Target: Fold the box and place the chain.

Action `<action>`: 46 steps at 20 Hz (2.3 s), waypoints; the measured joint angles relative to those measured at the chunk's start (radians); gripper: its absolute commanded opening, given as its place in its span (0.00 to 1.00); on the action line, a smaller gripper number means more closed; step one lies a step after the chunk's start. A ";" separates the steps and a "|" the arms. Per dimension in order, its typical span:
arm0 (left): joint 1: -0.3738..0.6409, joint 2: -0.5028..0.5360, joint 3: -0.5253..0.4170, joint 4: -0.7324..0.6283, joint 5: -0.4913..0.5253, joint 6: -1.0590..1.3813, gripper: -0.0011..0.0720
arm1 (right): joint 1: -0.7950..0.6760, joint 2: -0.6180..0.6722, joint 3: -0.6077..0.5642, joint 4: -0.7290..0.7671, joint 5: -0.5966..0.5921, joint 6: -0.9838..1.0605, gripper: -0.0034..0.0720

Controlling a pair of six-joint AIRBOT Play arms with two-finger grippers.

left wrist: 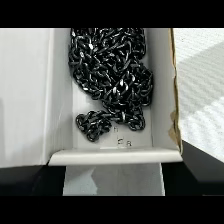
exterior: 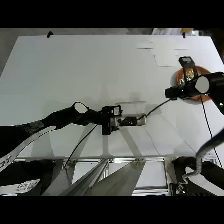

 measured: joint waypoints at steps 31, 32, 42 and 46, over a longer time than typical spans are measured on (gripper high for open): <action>0.000 0.000 0.000 0.000 0.000 0.000 0.15 | -0.011 -0.224 -0.059 0.039 -0.055 -0.026 0.07; 0.000 0.000 0.000 0.000 0.000 0.000 0.15 | -0.012 -0.192 -0.059 0.039 -0.064 -0.033 0.07; 0.000 0.000 0.000 0.000 0.000 0.000 0.15 | -0.011 0.267 -0.060 0.264 0.066 -0.215 0.07; 0.000 0.000 0.000 0.000 0.000 0.000 0.15 | -0.011 0.397 -0.060 0.523 0.119 -0.349 0.07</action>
